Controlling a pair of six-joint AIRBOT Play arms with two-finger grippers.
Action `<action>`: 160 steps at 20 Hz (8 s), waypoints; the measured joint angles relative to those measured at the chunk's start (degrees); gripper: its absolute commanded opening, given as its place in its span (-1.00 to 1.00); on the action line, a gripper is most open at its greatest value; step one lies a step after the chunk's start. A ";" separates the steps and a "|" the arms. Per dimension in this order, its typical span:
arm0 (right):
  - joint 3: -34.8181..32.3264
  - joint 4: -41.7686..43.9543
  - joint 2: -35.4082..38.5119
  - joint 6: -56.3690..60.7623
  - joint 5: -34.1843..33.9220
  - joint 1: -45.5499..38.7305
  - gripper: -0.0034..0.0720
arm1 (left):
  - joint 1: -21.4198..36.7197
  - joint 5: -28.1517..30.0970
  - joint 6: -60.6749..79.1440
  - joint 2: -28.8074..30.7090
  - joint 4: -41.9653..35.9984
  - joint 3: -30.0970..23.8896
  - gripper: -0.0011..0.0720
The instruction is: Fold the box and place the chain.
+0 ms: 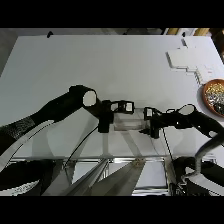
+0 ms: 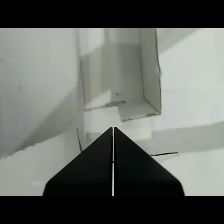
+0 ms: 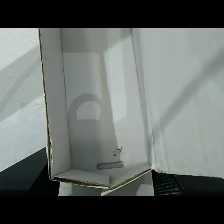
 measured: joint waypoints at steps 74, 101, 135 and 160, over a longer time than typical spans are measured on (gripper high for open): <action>0.00 0.07 0.00 0.11 -0.02 0.00 0.16 | 8.72 14.38 -53.51 7.04 -21.40 -21.09 -0.85; 0.00 0.04 0.00 -0.04 0.00 0.00 0.16 | -1.92 21.22 -74.88 5.51 -9.68 -13.16 -0.06; 0.00 0.13 0.00 0.35 0.13 0.00 0.16 | -12.28 -7.69 -118.44 -15.06 18.03 12.46 -0.14; 0.00 0.07 0.00 0.11 0.13 0.02 0.16 | 7.45 18.95 17.09 13.46 -18.45 -21.81 0.43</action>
